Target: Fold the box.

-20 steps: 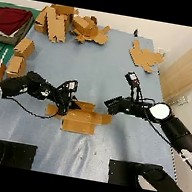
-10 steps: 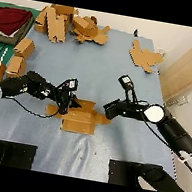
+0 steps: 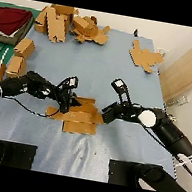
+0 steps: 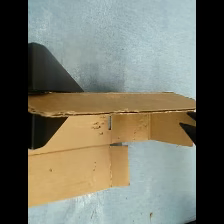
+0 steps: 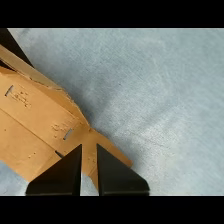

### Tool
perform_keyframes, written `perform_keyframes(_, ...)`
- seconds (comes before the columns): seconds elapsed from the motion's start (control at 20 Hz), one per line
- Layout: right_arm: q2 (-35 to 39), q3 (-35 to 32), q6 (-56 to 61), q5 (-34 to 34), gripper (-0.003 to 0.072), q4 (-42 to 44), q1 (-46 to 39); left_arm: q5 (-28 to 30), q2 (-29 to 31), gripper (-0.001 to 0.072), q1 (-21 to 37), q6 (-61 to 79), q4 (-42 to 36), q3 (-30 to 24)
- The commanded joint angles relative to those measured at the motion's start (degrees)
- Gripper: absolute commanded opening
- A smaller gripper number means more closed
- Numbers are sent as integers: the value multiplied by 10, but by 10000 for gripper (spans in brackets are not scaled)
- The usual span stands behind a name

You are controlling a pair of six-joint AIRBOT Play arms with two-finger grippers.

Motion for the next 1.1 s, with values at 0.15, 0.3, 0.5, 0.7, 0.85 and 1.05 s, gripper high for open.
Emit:
perform_keyframes(0.15, 1, 1, 13, -121, 145, 21, 4, -6, -3, 14, -2, 0, -2, 0)
perform_keyframes(0.3, -8, 5, -29, -141, 145, 9, 4, -6, -3, 14, -2, 0, -2, 0)
perform_keyframes(0.5, 15, 5, -53, -99, 32, -65, 71, -6, -3, 14, -2, 0, -2, 0)
perform_keyframes(0.7, 56, -13, 218, 37, 32, -349, 196, -6, -3, 14, -2, 0, -2, 0)
perform_keyframes(0.85, 107, -86, 318, 29, 30, -397, 310, -6, -3, 14, -2, 0, -2, 0)
perform_keyframes(1.05, 101, -159, 355, -52, 31, -453, 433, -6, -3, 14, -2, 0, -2, 0)
